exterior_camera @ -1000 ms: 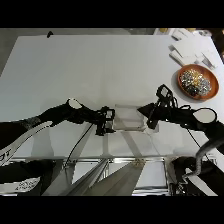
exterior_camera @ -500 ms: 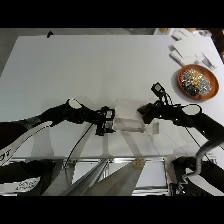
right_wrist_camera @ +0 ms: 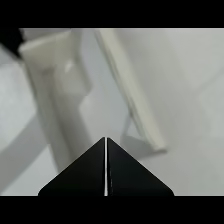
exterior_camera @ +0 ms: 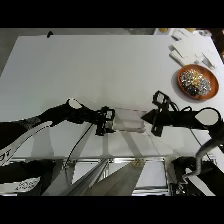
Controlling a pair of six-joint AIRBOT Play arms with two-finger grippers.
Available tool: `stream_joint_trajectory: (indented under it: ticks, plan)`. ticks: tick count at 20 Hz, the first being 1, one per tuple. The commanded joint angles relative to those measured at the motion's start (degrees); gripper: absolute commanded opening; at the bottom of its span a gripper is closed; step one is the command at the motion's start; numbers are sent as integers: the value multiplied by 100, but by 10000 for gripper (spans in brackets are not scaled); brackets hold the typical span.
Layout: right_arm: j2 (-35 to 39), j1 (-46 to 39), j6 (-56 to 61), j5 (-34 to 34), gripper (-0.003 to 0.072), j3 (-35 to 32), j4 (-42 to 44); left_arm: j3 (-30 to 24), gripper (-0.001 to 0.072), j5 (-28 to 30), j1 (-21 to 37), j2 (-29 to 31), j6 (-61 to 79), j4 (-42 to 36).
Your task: Fold the box and place the chain.
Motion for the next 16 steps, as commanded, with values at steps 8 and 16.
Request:
stream_joint_trajectory:
  ticks: [8,16]
  plan:
    - [205,0,-562,546,17,9,-1694,-2,82,2,2,4,-4,0]
    - [72,0,-957,-190,206,-184,-1821,-2,83,0,2,4,-4,0]
